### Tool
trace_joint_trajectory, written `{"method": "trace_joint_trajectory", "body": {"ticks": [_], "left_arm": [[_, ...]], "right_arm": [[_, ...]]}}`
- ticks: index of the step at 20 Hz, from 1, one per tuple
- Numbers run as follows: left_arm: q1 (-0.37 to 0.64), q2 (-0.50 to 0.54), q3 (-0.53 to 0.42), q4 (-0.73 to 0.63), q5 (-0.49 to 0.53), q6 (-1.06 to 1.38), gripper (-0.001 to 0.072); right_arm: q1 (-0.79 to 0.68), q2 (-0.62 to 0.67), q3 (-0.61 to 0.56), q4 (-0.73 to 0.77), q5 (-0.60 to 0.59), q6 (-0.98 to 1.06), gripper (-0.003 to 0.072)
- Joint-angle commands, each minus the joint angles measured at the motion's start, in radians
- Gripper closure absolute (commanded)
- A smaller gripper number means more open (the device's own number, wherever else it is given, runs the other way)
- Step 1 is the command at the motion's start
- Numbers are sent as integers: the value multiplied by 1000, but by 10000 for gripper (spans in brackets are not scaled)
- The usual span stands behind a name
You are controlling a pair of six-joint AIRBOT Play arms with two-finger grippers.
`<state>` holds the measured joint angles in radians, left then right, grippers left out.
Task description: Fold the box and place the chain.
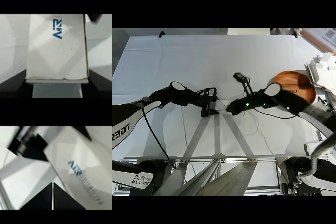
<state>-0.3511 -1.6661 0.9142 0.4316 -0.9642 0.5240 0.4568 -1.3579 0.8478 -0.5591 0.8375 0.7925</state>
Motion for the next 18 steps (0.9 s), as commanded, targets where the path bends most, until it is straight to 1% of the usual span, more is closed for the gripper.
{"method": "trace_joint_trajectory", "body": {"ticks": [1,4,8,10,13,18], "left_arm": [[0,1,0,3,-4,3,322],[0,1,0,3,-4,3,322],[0,1,0,3,-4,3,322],[0,1,0,3,-4,3,322],[0,1,0,3,-4,3,322],[0,1,0,3,-5,3,322]], "right_arm": [[-45,122,2,-117,-9,64,674],[-126,253,2,-356,54,208,674],[-235,394,2,-771,239,387,674],[-298,439,2,-903,315,411,674],[-421,481,2,-975,354,415,674],[-630,485,2,-984,374,415,674]]}}
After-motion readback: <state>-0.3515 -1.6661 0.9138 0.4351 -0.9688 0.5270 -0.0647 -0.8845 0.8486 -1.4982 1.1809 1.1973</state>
